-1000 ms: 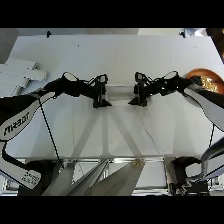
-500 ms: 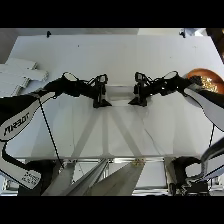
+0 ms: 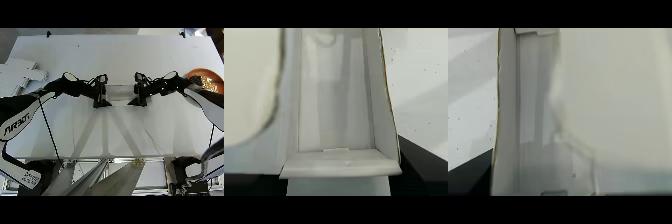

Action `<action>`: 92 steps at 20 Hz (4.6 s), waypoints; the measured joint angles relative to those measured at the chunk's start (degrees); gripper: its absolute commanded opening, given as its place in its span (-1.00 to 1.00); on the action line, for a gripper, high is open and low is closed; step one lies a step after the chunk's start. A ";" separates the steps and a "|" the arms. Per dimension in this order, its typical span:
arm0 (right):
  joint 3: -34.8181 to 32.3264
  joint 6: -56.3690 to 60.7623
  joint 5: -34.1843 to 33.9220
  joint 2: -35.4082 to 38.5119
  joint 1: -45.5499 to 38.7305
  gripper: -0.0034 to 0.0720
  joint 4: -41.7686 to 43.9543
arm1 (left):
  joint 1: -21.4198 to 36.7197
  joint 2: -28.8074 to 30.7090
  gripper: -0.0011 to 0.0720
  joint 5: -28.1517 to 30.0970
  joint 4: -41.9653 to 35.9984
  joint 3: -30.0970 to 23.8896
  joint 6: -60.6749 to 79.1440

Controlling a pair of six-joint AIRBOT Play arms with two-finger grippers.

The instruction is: Fold the box and place the chain.

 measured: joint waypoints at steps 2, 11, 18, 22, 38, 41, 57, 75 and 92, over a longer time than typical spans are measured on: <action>-0.02 0.07 0.04 0.20 -0.07 0.95 -0.07 | 0.00 0.00 -0.20 -0.11 0.02 0.00 -0.02; -0.02 4.07 0.09 7.10 -0.11 0.93 -9.68 | 0.00 0.00 -0.20 0.07 0.13 0.00 0.15; -0.02 20.35 3.13 16.31 -0.11 0.15 -27.08 | 0.00 0.00 -0.20 0.11 0.13 0.00 0.15; -0.02 24.94 8.04 19.04 -0.07 -0.89 -24.30 | 0.00 0.00 -0.20 0.13 0.13 0.00 0.13; -0.02 31.82 -23.82 11.08 8.17 -0.90 -4.90 | 0.02 0.00 -0.20 0.44 0.07 0.00 -0.04; 0.00 32.74 -24.87 9.57 8.37 -0.90 -4.85 | 0.02 0.00 -0.20 0.46 0.04 0.00 -0.04; -0.02 35.28 -11.39 27.78 8.28 -0.03 -28.85 | 0.02 0.00 -0.20 0.17 0.15 0.00 0.15; -0.09 28.28 -7.32 11.45 7.41 0.01 -34.60 | 0.02 0.00 -0.20 0.17 0.11 0.00 0.11; -0.09 25.29 -6.43 10.93 7.39 -0.49 -26.77 | 0.02 0.00 -0.20 0.13 0.13 0.00 0.13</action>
